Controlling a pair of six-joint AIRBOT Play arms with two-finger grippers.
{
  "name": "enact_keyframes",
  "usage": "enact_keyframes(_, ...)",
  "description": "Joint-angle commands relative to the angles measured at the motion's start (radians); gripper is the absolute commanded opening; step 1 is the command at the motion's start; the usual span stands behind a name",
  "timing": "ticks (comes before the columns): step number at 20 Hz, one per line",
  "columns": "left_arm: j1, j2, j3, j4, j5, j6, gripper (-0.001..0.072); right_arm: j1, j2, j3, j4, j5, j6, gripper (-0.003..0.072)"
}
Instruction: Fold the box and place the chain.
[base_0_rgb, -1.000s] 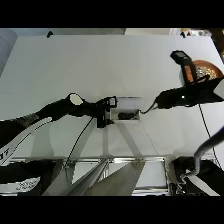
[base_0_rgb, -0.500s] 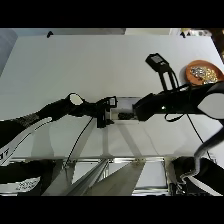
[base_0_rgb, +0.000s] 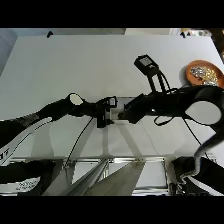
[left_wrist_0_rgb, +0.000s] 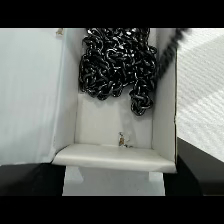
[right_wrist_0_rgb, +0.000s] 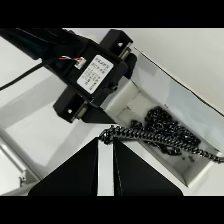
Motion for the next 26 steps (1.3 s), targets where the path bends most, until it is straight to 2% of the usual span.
enact_keyframes(1,0.0,0.0,0.0,0.0,0.0,0.0,0.0393,0.004,-0.067,-0.001,-0.02,-0.007,0.008,0.0018)
enact_keyframes(7,0.0,0.0,0.0,0.0,0.0,0.0,0.0393,0.004,-0.271,-0.001,-0.037,-0.042,0.008,0.0019)
enact_keyframes(10,0.0,0.0,0.0,0.0,0.0,0.0,0.0393,0.004,-0.315,-0.001,-0.035,-0.027,0.008,0.0023)
enact_keyframes(11,0.0,0.0,0.0,0.0,0.0,0.0,0.0393,0.003,-0.312,0.0,-0.036,-0.027,0.008,0.0097)
enact_keyframes(12,0.0,0.0,0.0,0.0,0.0,0.0,0.0393,0.003,-0.307,0.0,-0.037,-0.025,0.008,0.0209)
enact_keyframes(13,0.0,0.0,0.0,0.0,0.0,0.0,0.0393,0.002,-0.297,0.0,-0.038,-0.019,0.007,0.0277)
enact_keyframes(14,0.0,0.0,0.0,0.0,0.0,0.0,0.0393,0.002,-0.283,0.001,-0.039,-0.011,0.007,0.0298)
enact_keyframes(19,0.0,0.0,0.0,0.0,0.0,0.0,0.0393,-0.081,-0.163,0.044,-0.059,0.068,0.004,0.0298)
enact_keyframes(22,0.0,0.0,0.0,0.0,0.0,0.0,0.0393,-0.209,-0.099,0.046,-0.1,0.093,0.005,0.0298)
enact_keyframes(26,0.0,0.0,0.0,0.0,0.0,0.0,0.0393,-0.409,-0.105,0.045,-0.163,0.145,0.005,0.0296)
